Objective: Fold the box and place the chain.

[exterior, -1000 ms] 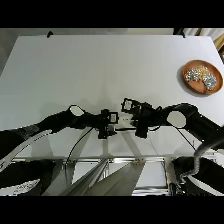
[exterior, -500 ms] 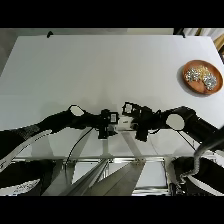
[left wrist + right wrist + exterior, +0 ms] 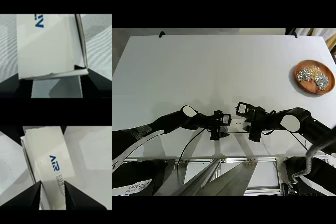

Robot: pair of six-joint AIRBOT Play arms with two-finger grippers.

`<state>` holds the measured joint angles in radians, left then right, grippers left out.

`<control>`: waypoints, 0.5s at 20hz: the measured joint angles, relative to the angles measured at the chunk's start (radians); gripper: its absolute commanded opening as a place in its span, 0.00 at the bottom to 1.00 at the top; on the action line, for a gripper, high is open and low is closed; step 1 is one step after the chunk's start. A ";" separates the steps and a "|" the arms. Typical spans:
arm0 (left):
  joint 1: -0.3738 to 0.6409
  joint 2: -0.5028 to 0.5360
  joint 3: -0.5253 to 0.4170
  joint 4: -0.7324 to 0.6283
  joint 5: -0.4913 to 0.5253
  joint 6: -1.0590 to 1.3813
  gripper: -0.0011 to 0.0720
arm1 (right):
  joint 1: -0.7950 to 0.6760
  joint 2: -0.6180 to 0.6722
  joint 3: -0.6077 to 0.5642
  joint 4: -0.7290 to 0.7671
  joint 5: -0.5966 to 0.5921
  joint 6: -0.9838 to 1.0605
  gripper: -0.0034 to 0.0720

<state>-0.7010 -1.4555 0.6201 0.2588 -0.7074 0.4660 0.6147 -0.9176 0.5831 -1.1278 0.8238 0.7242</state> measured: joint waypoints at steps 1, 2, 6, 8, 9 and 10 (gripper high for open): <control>0.000 0.000 0.000 0.000 0.001 0.000 0.36 | 0.000 0.013 0.000 0.008 -0.001 -0.008 0.47; 0.000 0.000 0.000 0.000 0.002 0.000 0.36 | 0.000 0.027 0.000 0.019 -0.001 -0.018 0.47; 0.000 0.000 0.000 -0.001 0.003 0.001 0.36 | 0.000 0.056 0.000 0.048 0.000 -0.045 0.36; 0.000 0.000 0.000 -0.002 0.004 0.000 0.36 | 0.000 0.053 0.000 0.048 -0.003 -0.052 0.35; 0.000 0.000 0.000 -0.003 0.005 -0.002 0.36 | 0.000 0.049 0.000 0.047 -0.007 -0.053 0.28; 0.000 0.000 0.000 -0.004 0.005 -0.005 0.36 | 0.000 0.044 0.000 0.046 -0.008 -0.056 0.27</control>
